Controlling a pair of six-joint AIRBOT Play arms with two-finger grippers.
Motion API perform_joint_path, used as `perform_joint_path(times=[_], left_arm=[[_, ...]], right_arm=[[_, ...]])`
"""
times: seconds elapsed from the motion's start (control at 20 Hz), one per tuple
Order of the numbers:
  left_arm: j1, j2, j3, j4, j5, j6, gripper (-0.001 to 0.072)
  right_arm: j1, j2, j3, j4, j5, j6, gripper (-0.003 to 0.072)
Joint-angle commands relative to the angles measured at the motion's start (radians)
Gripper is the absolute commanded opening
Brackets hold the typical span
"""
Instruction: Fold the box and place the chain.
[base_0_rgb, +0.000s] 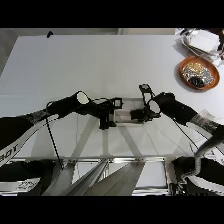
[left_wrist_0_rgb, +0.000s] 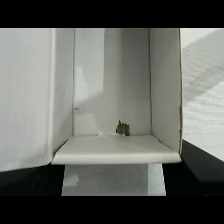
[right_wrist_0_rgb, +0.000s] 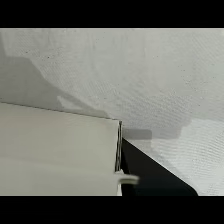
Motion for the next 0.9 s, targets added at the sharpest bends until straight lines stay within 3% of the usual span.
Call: perform_joint_path(times=[0.0, 0.15, 0.2, 0.6, 0.7, 0.85], left_arm=[[0.001, 0.001, 0.000, -0.002, 0.002, -0.002, 0.0325], [0.001, 0.000, 0.000, -0.002, 0.002, -0.002, 0.0325], [0.001, 0.001, 0.000, -0.002, 0.002, -0.002, 0.0325], [0.001, 0.001, 0.000, -0.002, 0.002, -0.002, 0.0325], [0.001, 0.001, 0.000, -0.002, 0.002, -0.002, 0.0325], [0.001, 0.000, 0.000, -0.002, 0.002, -0.002, 0.0325]], right_arm=[[0.001, 0.008, 0.001, 0.023, 0.016, -0.016, 0.0331], [0.000, 0.067, 0.001, 0.011, 0.016, -0.035, 0.0455], [0.000, 0.094, 0.001, -0.003, 0.016, -0.045, 0.0460], [-0.169, 0.344, 0.055, -0.016, 0.109, -0.210, 0.0460], [-0.275, 0.390, 0.129, -0.020, 0.097, -0.295, 0.0457], [-0.516, 0.328, 0.249, -0.024, 0.046, -0.470, 0.0396]])
